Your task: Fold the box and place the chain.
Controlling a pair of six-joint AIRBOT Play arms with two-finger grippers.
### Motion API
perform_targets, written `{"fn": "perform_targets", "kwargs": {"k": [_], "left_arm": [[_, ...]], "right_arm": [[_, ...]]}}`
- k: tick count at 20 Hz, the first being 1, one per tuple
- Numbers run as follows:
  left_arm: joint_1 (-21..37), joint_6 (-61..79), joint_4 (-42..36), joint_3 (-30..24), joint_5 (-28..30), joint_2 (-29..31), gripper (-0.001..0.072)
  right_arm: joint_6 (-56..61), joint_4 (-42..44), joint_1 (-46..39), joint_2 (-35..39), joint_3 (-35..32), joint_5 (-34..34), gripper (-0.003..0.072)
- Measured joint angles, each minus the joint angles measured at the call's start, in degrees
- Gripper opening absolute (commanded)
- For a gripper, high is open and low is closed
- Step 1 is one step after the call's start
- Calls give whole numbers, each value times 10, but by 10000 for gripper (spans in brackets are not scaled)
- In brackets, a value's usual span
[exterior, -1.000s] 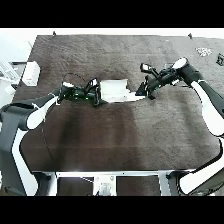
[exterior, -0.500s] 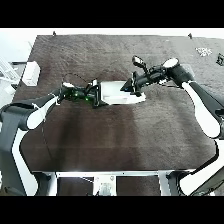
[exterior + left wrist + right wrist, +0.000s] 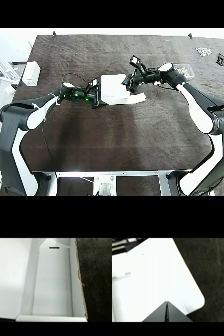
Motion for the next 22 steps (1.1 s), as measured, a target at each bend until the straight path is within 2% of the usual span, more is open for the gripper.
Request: {"fn": "perform_targets", "kwargs": {"k": [4,11,16,19,20,21,22], "left_arm": [[0,-3,0,0,-1,0,523],[0,-2,2,0,-2,0,523],[0,-1,2,0,-1,0,523],[0,-1,2,0,-1,0,523],[0,-1,1,0,-1,0,523],[0,-1,1,0,-1,0,523],[0,-1,1,0,0,0,523]], "right_arm": [[0,-13,4,-21,0,-19,15],[-6,-41,13,-26,0,-5,11],[-12,-48,6,32,-3,8,10],[-11,-62,-12,86,-28,5,19],[-11,-70,-19,101,-40,6,208],[-11,-80,-28,113,-54,7,617],[-11,-87,-37,122,-68,6,669]]}}
